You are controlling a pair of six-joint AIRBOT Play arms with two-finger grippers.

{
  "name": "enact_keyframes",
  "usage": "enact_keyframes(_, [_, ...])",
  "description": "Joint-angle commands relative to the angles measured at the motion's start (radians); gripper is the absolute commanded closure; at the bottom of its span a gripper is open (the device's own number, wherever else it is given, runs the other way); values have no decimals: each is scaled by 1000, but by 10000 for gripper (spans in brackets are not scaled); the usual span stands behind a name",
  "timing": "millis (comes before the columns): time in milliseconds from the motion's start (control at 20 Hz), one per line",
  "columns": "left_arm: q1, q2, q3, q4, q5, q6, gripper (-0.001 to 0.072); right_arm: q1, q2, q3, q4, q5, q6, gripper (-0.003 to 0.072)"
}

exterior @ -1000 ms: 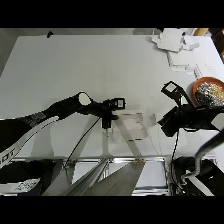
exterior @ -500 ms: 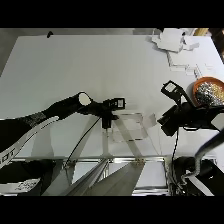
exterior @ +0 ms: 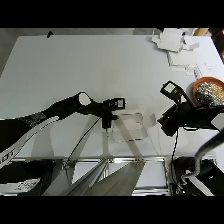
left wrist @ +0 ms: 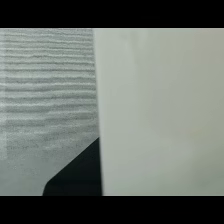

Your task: Fold the box and place the chain.

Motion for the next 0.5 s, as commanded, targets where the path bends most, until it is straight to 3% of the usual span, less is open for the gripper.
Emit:
enact_keyframes(0, [0, -1, 0, 0, 0, 0, 699, 1, -5, -2, -14, 1, -82, 349])
enact_keyframes(250, [0, -1, 0, 0, 0, 0, 699, 1, -28, -5, 68, 10, -156, 348])
enact_keyframes(450, [0, -1, 0, 0, 0, 0, 699, 1, -29, -81, 89, -16, -251, 348])
